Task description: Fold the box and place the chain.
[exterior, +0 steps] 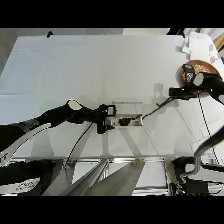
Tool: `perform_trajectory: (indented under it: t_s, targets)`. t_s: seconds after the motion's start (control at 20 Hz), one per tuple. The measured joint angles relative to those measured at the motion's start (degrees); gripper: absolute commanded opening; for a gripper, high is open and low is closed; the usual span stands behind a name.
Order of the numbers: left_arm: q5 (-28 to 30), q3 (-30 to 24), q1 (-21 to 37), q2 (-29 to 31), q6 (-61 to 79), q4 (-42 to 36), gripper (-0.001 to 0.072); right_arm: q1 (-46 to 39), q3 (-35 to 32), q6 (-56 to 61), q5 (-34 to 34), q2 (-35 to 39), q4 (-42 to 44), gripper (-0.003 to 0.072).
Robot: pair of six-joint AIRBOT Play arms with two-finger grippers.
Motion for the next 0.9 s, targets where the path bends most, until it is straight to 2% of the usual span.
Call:
perform_trajectory:
  t_s: [0.15,0.25,0.5,0.55,0.6,0.9]
  targets:
    - [0.0,0.0,0.0,0.0,0.0,0.0,0.0270,0.2,0.1,0.1,0.5,-0.6,0.0,0.0286]
    - [0.0,0.0,0.0,0.0,0.0,0.0,0.0270,0.3,0.2,0.2,0.7,-0.7,0.0,0.0199]
    - [0.0,0.0,0.0,0.0,0.0,0.0,0.0270,0.3,0.2,0.2,0.9,-0.9,-0.1,0.0149]
    - [0.0,0.0,0.0,0.0,0.0,0.0,0.0270,0.3,0.2,0.2,1.0,-1.0,0.0,0.0114]
    - [0.0,0.0,0.0,0.0,0.0,0.0,0.0270,0.3,0.2,0.2,1.1,-1.1,-0.2,0.0043]
    - [0.0,0.0,0.0,0.0,0.0,0.0,0.0270,0.4,0.2,-0.7,1.9,-1.4,-0.2,0.0013]
